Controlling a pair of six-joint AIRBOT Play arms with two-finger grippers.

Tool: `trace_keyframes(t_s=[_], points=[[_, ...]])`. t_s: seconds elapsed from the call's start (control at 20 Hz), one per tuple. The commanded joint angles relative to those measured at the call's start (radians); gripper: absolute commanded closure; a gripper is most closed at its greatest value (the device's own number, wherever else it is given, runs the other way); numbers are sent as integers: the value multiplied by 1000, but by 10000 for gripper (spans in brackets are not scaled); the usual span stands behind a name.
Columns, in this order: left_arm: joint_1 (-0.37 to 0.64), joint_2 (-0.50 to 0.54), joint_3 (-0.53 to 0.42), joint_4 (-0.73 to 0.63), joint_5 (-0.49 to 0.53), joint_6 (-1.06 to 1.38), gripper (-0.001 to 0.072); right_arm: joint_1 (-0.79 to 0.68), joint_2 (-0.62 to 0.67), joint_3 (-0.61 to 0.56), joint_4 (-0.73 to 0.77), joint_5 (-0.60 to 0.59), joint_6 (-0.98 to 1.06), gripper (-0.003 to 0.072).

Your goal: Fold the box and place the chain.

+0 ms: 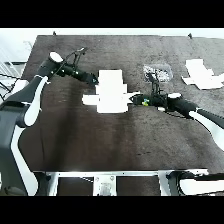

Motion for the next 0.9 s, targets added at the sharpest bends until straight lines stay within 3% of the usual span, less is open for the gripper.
trace_keyframes(t_s=[0.0, 0.45, 0.5, 0.6, 0.65, 0.85], points=[[-3, -75, 39, -106, -71, 17, 6, 1, 1, 0, 0, 1, 0, 671], [-3, -116, 39, -216, -87, 89, 28, 1, 1, -1, 0, 0, 0, 671], [-3, -123, 39, -229, -94, 94, 80, 1, 1, -1, 0, 0, 0, 671], [-3, -134, 39, -252, -105, 110, 81, 1, 1, -1, 0, 0, 0, 671], [-3, -137, 39, -252, -107, 110, 118, 1, 1, -1, 0, 0, 0, 671], [-3, -142, 39, -251, -116, 117, 124, 1, 1, -1, 0, 0, 0, 671]])
